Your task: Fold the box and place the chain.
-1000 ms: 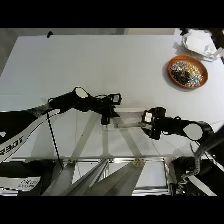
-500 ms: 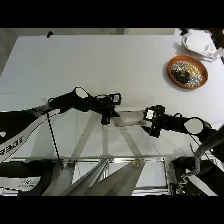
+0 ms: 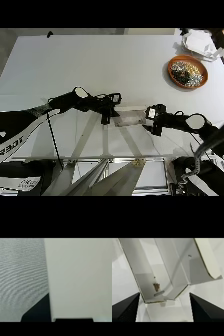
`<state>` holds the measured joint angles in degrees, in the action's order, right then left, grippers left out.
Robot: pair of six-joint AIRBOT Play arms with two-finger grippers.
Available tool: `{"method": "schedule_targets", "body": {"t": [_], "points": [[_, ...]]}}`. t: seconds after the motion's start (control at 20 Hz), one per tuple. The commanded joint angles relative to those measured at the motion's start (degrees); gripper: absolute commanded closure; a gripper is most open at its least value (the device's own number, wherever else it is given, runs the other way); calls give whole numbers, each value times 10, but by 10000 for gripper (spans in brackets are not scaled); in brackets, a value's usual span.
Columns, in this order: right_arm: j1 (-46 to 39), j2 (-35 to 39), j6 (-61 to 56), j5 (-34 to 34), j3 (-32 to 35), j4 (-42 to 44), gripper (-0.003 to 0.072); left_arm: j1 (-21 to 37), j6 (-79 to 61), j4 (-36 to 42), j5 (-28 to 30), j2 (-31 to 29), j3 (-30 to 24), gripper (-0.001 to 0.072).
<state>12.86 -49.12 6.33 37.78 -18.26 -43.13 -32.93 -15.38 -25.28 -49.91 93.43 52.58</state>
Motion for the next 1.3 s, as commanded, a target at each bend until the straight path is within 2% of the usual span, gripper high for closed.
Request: {"method": "schedule_targets", "body": {"t": [0.0,0.4,0.8,1.25], "points": [[-1,-17,77,3,0,44,7,0,0,0,-1,0,0,699],[-1,-39,177,-13,0,116,7,0,0,0,-1,0,0,699],[-1,-85,173,57,0,94,26,0,0,0,-1,0,0,699],[-1,-116,193,57,-6,110,41,0,0,-1,-1,0,0,699]]}}
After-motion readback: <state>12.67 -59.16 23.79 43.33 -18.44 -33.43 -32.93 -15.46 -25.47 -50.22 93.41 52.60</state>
